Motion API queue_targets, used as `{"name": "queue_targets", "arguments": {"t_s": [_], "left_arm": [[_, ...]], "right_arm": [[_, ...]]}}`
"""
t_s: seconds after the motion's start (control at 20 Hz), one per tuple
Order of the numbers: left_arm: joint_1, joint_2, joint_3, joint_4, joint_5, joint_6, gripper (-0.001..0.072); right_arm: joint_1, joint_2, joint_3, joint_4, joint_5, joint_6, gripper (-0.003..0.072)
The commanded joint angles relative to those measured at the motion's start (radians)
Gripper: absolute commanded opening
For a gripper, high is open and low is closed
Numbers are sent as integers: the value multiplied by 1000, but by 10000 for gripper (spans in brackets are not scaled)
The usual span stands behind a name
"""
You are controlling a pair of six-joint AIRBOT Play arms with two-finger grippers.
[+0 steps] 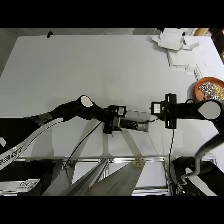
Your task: Fold the box and place the chain.
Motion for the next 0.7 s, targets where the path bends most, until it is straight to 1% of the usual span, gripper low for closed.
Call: {"name": "queue_targets", "arguments": {"t_s": [0.0, 0.1, 0.4, 0.65], "left_arm": [[1, 0, 1, 0, 0, 0, 206], [1, 0, 1, 0, 0, 0, 206], [1, 0, 1, 0, 0, 0, 206], [1, 0, 1, 0, 0, 0, 206]], "right_arm": [[-78, -32, -2, -79, -20, -54, 288], [-103, -85, -2, -91, -41, -54, 288], [-106, -249, -2, -92, -55, -68, 284], [-106, -292, -4, -91, -63, -101, 285]]}}
